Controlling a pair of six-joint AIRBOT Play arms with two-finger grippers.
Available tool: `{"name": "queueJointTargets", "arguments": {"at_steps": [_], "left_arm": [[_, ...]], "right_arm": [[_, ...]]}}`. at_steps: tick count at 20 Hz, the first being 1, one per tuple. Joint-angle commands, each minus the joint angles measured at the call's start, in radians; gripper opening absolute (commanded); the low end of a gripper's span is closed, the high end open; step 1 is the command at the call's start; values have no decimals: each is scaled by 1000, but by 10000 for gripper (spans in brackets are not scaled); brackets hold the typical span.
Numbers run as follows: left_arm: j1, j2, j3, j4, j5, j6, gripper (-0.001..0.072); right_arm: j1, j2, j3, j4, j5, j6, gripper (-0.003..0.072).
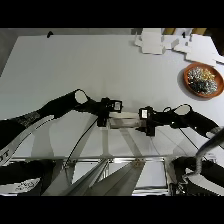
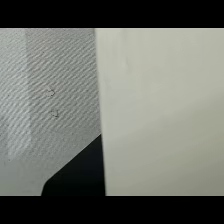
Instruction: Fold the box and place the chain.
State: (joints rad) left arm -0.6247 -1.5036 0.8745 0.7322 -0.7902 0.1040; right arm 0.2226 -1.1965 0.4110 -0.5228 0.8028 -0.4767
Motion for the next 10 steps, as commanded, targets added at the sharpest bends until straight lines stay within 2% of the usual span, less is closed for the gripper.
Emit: {"name": "queueJointTargets", "arguments": {"at_steps": [1,3,4,6,7,8,10], "left_arm": [[0,0,0,-1,-7,0,10],[0,0,0,-2,-8,0,14],[0,1,0,-1,-8,0,66],[0,6,0,-1,-5,0,445],[1,13,0,-1,-2,0,586],[2,23,0,-1,-2,0,642],[2,46,0,3,-7,-1,647]], "right_arm": [[0,0,0,0,1,0,279],[0,0,0,0,1,0,279],[0,0,0,0,1,0,279],[0,0,0,0,1,0,279],[0,0,0,0,1,0,279],[0,0,0,0,1,0,279],[0,0,0,0,1,0,279]]}}
